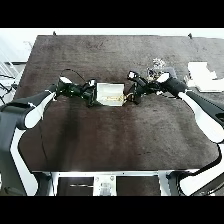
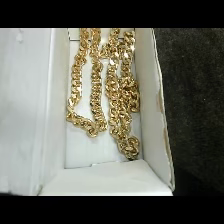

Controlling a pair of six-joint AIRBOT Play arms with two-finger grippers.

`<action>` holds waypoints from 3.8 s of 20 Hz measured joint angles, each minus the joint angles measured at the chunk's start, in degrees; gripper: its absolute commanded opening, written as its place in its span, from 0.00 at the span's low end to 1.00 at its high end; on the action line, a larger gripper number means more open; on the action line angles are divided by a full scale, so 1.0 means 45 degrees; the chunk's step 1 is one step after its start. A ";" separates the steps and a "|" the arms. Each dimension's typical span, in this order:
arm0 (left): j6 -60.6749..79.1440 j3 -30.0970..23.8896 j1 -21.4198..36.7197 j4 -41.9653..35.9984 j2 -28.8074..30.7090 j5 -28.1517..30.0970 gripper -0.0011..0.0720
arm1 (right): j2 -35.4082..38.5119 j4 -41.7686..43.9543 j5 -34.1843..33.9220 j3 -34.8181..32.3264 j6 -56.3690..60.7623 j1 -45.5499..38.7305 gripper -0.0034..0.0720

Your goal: Fold the box and place the chain.

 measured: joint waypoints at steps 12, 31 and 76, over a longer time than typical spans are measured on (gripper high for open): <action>0.0000 0.0000 0.0000 0.0000 -0.0005 -0.0010 0.63 | -0.1156 -0.0107 0.0554 0.1307 -0.0452 0.0175 0.07; 0.0000 0.0000 0.0000 0.0000 -0.0005 0.0024 0.63 | 0.4469 -0.1622 0.2715 0.1603 0.2239 0.0806 0.07; 0.0000 0.0000 0.0000 0.0000 -0.0005 0.0024 0.63 | -0.0034 -0.1593 0.2361 0.1156 0.1044 0.0044 0.78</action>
